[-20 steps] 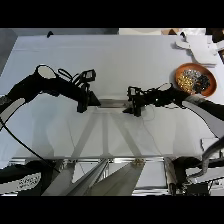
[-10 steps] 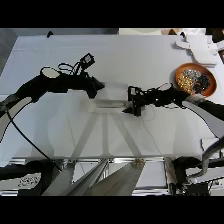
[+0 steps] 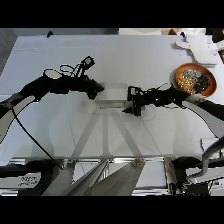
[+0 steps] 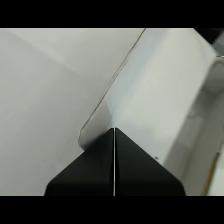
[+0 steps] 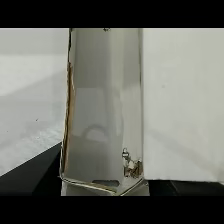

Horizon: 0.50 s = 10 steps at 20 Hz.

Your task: Fold the box and place the chain.

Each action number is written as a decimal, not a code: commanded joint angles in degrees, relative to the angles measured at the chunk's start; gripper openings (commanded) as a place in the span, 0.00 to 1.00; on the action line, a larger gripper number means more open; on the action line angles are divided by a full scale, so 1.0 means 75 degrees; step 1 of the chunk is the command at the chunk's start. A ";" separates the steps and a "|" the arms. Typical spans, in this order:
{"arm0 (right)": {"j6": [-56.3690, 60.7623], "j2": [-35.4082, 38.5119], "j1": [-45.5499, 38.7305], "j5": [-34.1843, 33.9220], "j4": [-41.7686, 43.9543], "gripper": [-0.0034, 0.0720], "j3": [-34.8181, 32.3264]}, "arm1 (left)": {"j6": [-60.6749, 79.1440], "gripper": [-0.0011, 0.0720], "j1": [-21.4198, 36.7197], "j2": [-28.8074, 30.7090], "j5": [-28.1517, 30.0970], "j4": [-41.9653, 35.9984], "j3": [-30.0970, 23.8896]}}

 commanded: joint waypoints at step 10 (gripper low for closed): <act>0.0003 0.0000 0.0003 0.0012 0.0020 0.52 0.0006 | 0.0000 0.04 0.0076 0.0950 -0.1900 0.3704 -0.0006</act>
